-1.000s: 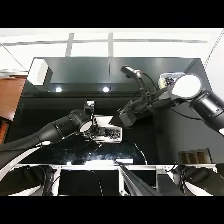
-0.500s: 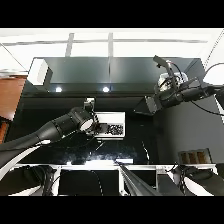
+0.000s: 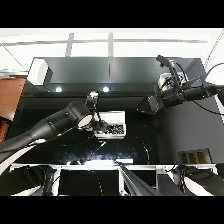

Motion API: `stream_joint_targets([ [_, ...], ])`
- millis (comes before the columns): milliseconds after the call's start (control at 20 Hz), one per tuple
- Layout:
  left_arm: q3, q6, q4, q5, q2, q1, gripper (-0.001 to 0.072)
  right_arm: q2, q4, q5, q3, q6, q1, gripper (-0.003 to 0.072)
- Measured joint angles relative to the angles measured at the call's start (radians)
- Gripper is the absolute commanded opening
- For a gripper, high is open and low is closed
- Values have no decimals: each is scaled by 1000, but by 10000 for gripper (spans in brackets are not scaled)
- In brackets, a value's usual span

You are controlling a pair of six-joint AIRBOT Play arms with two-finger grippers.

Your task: Fold the box and place the chain.

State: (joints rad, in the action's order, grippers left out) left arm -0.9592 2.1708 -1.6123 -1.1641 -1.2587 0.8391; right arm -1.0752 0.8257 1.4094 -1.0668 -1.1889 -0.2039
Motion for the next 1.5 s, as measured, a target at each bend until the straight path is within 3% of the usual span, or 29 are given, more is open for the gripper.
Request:
stream_joint_targets([
  [150, 6, -201, -30, -89, 94, -35, 575, 0, 32, 0, 0, -1, 0, 566],
  [350, 83, -416, 22, -156, 262, -246, 574, 0, 100, -4, 0, -11, 0, 566],
  [450, 148, -616, 192, -156, 328, -395, 575, 0, 135, -26, 0, -19, 0, 568],
  [550, 226, -881, 425, -161, 361, -527, 708, 0, 177, -64, 0, -45, 0, 708],
  [700, 349, -1258, 645, -86, 371, -636, 707, -1, 243, -108, 0, -103, 0, 710],
  [900, 462, -1734, 805, 48, 349, -682, 705, -1, 313, -114, 0, -141, 1, 710],
  [1100, 506, -2130, 964, 119, 286, -695, 705, -1, 343, -112, 0, -151, 1, 709],
  [1500, 521, -2443, 1098, 238, 138, -605, 703, -1, 353, -118, 0, -169, 1, 709],
])
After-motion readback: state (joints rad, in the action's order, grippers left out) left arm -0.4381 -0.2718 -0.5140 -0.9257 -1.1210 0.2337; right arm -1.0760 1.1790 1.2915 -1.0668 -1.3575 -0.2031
